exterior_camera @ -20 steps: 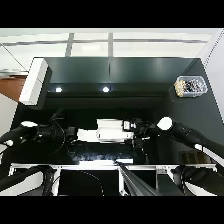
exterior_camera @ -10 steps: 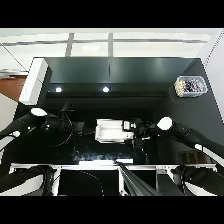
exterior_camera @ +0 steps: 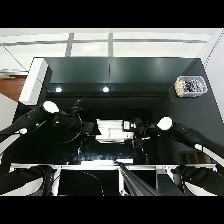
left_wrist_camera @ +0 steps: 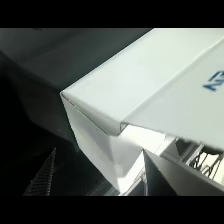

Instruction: Fold the box and place the chain.

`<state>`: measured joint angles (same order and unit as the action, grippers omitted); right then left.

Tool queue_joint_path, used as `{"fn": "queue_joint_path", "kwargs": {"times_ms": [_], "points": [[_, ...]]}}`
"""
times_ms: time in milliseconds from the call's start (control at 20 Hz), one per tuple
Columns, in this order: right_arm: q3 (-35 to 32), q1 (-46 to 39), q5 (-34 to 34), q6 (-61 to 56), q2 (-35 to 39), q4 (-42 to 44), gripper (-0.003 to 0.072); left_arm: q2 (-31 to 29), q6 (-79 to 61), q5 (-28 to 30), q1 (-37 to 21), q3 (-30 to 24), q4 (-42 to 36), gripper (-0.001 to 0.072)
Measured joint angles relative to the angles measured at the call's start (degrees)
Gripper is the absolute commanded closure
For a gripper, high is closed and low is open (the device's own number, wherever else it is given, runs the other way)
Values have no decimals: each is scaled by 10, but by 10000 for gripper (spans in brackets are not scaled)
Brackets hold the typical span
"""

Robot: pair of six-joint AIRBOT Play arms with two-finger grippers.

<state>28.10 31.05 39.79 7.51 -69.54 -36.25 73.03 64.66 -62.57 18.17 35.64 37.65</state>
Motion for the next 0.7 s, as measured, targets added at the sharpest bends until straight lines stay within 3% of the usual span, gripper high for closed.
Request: {"fn": "queue_joint_path", "kwargs": {"times_ms": [150,450,700], "points": [[0,0,0,0,0,0,212,0,32,20,25,3,14,89],[0,0,0,0,0,0,212,-23,110,119,96,4,32,90],[0,0,0,0,0,0,212,-55,243,169,155,5,131,91]]}}
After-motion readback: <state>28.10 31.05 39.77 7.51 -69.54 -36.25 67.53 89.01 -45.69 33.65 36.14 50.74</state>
